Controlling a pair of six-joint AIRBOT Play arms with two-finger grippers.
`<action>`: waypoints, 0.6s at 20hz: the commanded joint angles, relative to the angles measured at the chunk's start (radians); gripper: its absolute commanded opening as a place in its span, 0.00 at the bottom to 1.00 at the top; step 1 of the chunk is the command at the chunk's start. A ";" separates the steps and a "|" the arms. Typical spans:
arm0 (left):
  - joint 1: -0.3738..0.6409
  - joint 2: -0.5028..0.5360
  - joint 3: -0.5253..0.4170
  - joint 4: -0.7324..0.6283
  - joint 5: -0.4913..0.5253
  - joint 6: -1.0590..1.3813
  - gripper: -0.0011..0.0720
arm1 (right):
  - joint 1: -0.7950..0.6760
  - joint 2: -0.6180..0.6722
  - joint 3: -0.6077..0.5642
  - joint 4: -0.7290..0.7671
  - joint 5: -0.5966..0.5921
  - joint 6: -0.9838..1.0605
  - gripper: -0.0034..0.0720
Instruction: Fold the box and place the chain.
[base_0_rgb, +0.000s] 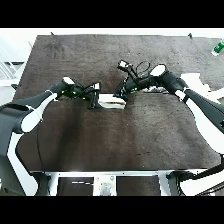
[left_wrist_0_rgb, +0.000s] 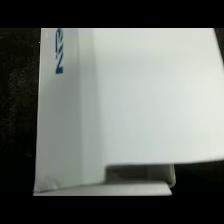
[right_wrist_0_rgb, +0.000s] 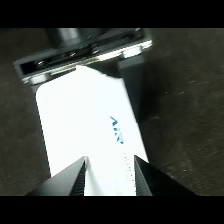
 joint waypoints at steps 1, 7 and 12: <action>0.000 0.001 0.001 0.000 0.000 0.000 0.56 | 0.004 -0.013 0.001 0.001 0.031 -0.010 0.54; 0.000 0.001 0.001 0.000 0.000 0.000 0.56 | 0.024 -0.013 0.001 -0.006 0.027 -0.035 0.53; 0.000 0.001 0.001 0.000 0.000 0.000 0.56 | 0.025 -0.024 0.001 -0.022 -0.016 -0.035 0.45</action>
